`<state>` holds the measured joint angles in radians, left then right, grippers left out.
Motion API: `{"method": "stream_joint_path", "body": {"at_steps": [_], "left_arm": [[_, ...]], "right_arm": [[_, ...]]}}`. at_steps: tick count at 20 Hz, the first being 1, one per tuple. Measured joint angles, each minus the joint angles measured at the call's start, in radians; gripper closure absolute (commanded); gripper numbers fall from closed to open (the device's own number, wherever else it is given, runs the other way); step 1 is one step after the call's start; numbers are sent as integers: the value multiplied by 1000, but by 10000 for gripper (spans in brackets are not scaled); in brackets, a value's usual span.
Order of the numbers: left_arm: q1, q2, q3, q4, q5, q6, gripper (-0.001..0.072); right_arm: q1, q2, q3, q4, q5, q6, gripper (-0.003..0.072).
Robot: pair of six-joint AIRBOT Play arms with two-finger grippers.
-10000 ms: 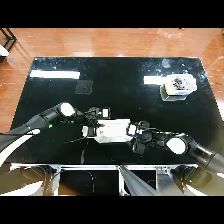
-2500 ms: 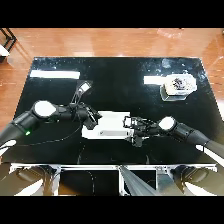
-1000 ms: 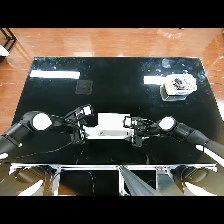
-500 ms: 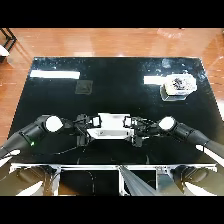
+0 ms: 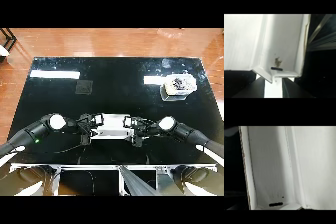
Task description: Fold the box and place the chain.
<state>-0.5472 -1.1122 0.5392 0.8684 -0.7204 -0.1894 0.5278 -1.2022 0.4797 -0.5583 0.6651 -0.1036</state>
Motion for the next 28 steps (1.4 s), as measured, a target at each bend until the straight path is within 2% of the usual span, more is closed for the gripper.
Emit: {"method": "stream_joint_path", "body": {"at_steps": [2,11,17,18,20,27,28], "left_arm": [[0,-2,3,-11,-5,2,416],[-23,-32,5,-134,-14,59,416],[-55,-48,6,-153,18,77,411],[-57,-50,6,-154,23,78,398],[-59,-51,6,-155,29,80,326],[-60,-52,6,-155,34,81,327],[-60,-52,6,-154,34,81,370]], "right_arm": [[0,0,0,0,0,0,325],[0,0,0,-2,1,-1,324],[0,0,0,-1,1,-1,325],[0,0,0,0,1,0,325],[0,0,0,0,0,0,325],[0,0,0,0,0,0,325],[0,0,0,0,0,0,325]]}}
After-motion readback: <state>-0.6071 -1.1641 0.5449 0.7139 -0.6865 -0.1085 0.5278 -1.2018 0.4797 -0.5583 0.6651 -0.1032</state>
